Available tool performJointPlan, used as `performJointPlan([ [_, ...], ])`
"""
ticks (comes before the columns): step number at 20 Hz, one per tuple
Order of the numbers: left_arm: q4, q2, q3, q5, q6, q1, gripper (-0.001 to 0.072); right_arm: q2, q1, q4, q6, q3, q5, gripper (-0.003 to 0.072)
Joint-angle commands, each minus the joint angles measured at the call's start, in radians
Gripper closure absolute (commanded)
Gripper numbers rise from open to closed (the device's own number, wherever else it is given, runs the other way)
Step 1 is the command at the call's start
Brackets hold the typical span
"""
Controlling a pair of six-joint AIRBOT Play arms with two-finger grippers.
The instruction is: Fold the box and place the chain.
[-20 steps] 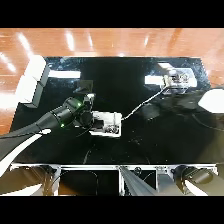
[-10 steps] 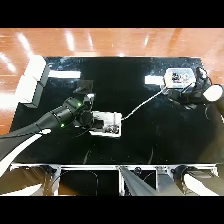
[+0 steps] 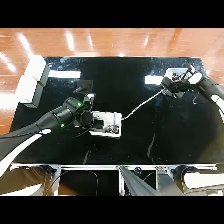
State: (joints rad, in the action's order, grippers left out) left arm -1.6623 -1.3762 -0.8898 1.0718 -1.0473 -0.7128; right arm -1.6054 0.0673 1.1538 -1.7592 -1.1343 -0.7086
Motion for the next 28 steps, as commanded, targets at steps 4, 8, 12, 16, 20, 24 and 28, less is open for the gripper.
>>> performJointPlan([
  [4, 0.0, -0.001, 0.0, 0.001, 0.0, -0.001, 0.0679, -0.054, 0.0, -0.05, 0.056, -0.051, -0.019, 0.066],
  [8, 0.0, -0.001, 0.0, 0.001, 0.0, -0.001, 0.0679, 0.035, -0.001, -0.089, 0.225, -0.085, -0.133, 0.0661],
  [12, 0.001, -0.001, 0.0, -0.002, 0.0, -0.001, 0.0679, 0.326, 0.001, -0.087, 0.291, -0.115, -0.179, 0.0661],
  [16, 0.004, -0.001, 0.0, -0.002, 0.0, -0.001, 0.0679, 0.632, 0.001, -0.088, 0.324, -0.148, -0.232, 0.0661],
  [20, 0.004, -0.001, 0.0, -0.002, 0.0, -0.001, 0.0679, 0.8, -0.001, -0.179, 0.388, -0.263, -0.389, 0.0661],
  [24, 0.004, -0.001, 0.0, -0.002, 0.0, -0.001, 0.0679, 0.843, -0.001, -0.224, 0.389, -0.459, -0.447, 0.0661],
  [28, 0.004, -0.001, 0.0, -0.002, 0.0, -0.001, 0.0679, 0.843, -0.001, -0.283, 0.389, -0.617, -0.439, 0.0661],
])
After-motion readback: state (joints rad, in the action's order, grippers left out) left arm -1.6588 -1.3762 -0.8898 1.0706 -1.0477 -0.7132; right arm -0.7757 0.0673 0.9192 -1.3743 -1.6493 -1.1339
